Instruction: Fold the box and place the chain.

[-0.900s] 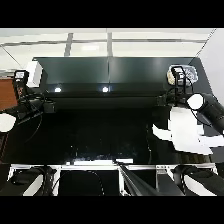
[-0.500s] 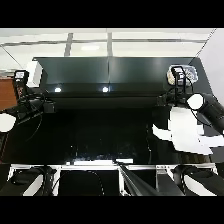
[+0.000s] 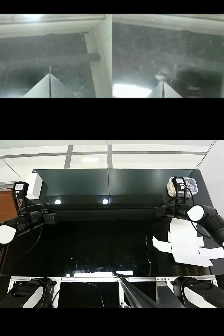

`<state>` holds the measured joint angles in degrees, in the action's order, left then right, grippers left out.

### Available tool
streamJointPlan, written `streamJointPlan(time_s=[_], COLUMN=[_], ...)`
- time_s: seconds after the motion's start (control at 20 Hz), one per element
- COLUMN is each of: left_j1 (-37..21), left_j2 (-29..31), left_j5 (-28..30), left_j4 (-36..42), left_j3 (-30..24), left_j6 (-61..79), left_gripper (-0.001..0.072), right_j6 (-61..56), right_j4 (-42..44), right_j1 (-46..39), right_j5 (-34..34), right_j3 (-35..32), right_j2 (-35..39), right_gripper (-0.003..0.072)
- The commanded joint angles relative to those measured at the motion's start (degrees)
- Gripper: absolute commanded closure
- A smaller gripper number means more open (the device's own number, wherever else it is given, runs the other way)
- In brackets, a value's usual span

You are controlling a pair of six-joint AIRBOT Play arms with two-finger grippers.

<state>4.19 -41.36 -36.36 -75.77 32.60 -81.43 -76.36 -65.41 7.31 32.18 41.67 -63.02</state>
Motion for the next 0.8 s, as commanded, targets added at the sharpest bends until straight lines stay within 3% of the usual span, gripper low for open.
streamJointPlan(time_s=[0.0, 0.1, 0.15, 0.2, 0.25, 0.4, 0.45, 0.55, 0.75], left_j1=[0.0, 0.0, 0.0, -0.02, -0.02, -0.02, -0.02, 0.0, -0.02], left_j2=[-0.42, -0.42, -0.42, -0.42, -0.42, -0.46, -0.57, -0.76, -1.2], left_j5=[3.65, 5.73, 7.23, 9.01, 10.8, 12.72, 13.27, 12.68, 5.86], left_j4=[1.6, 2.78, 2.75, 2.73, 2.75, 4.31, 4.31, 4.57, 4.26], left_j3=[-0.02, -0.02, -0.02, -0.02, -0.04, -0.02, -0.02, -0.02, -0.02], left_j6=[-0.02, -0.02, 0.0, 0.0, 0.0, 0.0, 0.0, -0.04, 0.0], left_gripper=[0.0686, 0.0686, 0.0686, 0.0686, 0.0686, 0.0684, 0.0624, 0.0007, 0.0], right_j6=[-0.13, -0.13, -0.13, -0.13, -0.09, -0.17, -0.26, -0.26, -2.45], right_j4=[11.06, 11.17, 11.17, 10.62, 9.66, 5.6, 3.56, -1.2, -8.85], right_j1=[0.96, 1.86, 1.84, 1.79, 1.57, -3.8, -7.56, -17.75, -44.96], right_j5=[1.62, 1.49, 0.68, 0.2, 0.28, 8.2, 12.72, 20.37, 25.73], right_j3=[-0.2, -0.26, -0.26, -0.26, -0.2, 3.08, 5.7, 11.45, 15.74], right_j2=[0.0, 0.0, 0.0, 0.0, 0.0, 0.0, 0.0, 0.0, -0.28], right_gripper=[0.0672, 0.0666, 0.0476, 0.0085, -0.0034, -0.0034, -0.0034, -0.0034, -0.0034])
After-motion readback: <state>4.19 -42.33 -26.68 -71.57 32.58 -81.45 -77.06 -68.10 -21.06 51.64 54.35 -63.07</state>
